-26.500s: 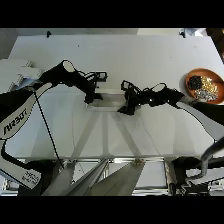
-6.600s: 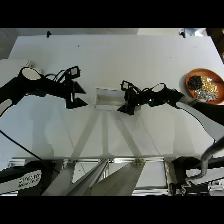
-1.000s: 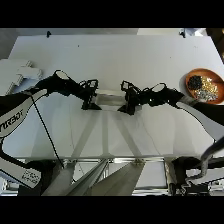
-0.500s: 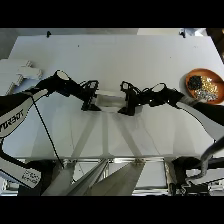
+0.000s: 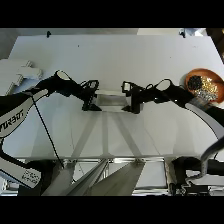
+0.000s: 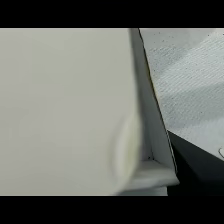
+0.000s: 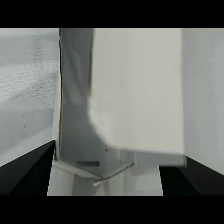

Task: Fold the box and place the chain.

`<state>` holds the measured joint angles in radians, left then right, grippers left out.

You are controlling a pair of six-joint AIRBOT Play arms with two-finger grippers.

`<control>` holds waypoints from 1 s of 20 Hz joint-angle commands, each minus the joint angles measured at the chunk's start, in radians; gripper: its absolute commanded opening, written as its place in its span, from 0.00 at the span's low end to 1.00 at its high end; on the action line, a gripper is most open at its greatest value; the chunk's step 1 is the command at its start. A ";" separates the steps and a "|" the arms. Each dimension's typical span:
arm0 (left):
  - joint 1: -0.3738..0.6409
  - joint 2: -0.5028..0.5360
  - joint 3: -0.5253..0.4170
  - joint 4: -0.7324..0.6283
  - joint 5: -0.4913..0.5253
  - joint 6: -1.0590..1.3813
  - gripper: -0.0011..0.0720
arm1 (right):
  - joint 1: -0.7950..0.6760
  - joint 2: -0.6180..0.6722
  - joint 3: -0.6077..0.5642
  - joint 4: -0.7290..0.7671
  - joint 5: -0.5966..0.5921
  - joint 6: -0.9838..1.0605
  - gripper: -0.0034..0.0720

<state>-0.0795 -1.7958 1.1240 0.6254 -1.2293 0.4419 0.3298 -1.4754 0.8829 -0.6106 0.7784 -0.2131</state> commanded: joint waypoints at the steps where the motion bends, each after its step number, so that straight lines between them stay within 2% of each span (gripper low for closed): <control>1: 0.001 0.000 0.001 0.003 0.005 0.003 0.55 | -0.034 0.071 0.001 -0.117 -0.003 0.054 0.96; 6: 0.001 0.000 0.001 0.003 0.006 0.003 0.55 | -0.117 0.169 0.001 -0.342 0.027 0.231 0.96; 12: 0.001 0.000 0.001 0.003 0.006 0.002 0.55 | -0.217 0.275 0.001 -0.428 0.016 0.365 0.92; 13: 0.001 0.000 0.001 0.003 0.006 0.002 0.55 | -0.219 0.284 0.001 -0.428 0.028 0.401 0.73; 14: 0.001 0.000 0.001 0.003 0.006 0.002 0.55 | -0.214 0.292 0.001 -0.414 0.057 0.418 0.30; 15: 0.001 0.000 0.001 0.003 0.006 0.002 0.55 | -0.201 0.297 0.002 -0.400 0.098 0.423 0.09; 18: 0.001 0.000 0.001 0.003 0.005 0.002 0.55 | -0.123 0.297 0.002 -0.369 0.234 0.476 0.06; 20: 0.001 0.000 0.001 0.003 0.005 0.002 0.55 | -0.058 0.296 0.001 -0.322 0.249 0.535 0.06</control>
